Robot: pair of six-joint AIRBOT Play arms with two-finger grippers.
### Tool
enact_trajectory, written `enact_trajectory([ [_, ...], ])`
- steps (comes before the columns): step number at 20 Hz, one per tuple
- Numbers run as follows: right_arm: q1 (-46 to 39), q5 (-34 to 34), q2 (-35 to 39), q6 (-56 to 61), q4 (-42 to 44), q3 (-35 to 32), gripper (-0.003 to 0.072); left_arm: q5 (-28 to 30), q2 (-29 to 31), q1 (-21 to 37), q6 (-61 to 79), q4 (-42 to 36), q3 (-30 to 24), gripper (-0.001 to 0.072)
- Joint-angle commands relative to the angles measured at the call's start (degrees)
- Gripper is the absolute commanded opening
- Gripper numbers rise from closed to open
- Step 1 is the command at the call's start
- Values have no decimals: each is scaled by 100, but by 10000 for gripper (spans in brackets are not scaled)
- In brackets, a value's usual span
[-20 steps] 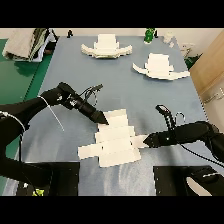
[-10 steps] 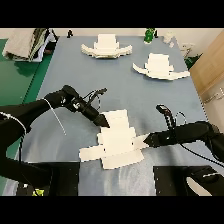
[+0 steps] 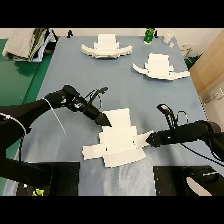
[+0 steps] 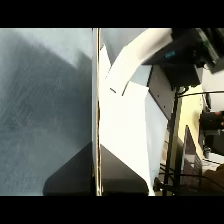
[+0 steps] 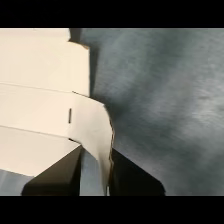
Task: Fold the box.
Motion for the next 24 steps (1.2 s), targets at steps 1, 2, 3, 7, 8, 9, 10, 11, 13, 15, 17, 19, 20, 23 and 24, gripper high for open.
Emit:
enact_trajectory([
  [1, -4, 4, -2, 1200, -1694, 278, 248, 37, 240, -7, 846, -199, 24, 14],
  [2, -4, -2, -2, 1412, -2011, 404, 247, 151, 389, -31, 1082, -173, 22, 14],
  [3, -4, -2, -2, 1563, -2223, 546, 248, 299, 562, -72, 1298, -166, 22, 14],
  [7, -4, -179, 7, 2500, -2468, 1139, 549, 1021, 1123, -387, 2050, -116, 17, 13],
  [8, -4, -166, 46, 2712, -2450, 1320, 549, 1224, 1209, -501, 2168, -87, 17, 13],
  [9, -4, -136, 105, 2916, -2459, 1493, 542, 1405, 1283, -621, 2243, -22, 4, 13],
  [10, -4, -120, 170, 3075, -2474, 1665, 517, 1659, 1392, -767, 2391, 94, -63, 12],
  [11, -4, -118, 236, 3152, -2476, 1829, 517, 1917, 1499, -918, 2538, 225, -164, 12],
  [13, -2, -129, 326, 3152, -2470, 1987, 392, 2463, 1757, -1209, 2787, 223, -505, 11],
  [15, -4, -210, 319, 3152, -2450, 1985, 349, 2844, 2037, -1462, 3099, 201, -890, 11],
  [17, -2, -221, 304, 3161, -2450, 1976, 329, 2953, 2271, -1681, 3390, 181, -1185, 11],
  [19, -2, -219, 304, 3161, -2450, 1971, 200, 3038, 2343, -1832, 3405, 181, -1375, 13],
  [20, -2, -219, 304, 3161, -2446, 1971, 200, 3075, 2317, -1878, 3405, 168, -1453, 13],
  [23, 0, -212, 304, 3158, -2441, 1971, 199, 3316, 2131, -1921, 3410, -120, -1582, 14],
  [24, 2, -214, 304, 3158, -2426, 1971, 199, 3335, 2090, -1923, 3412, -184, -1582, 14],
])
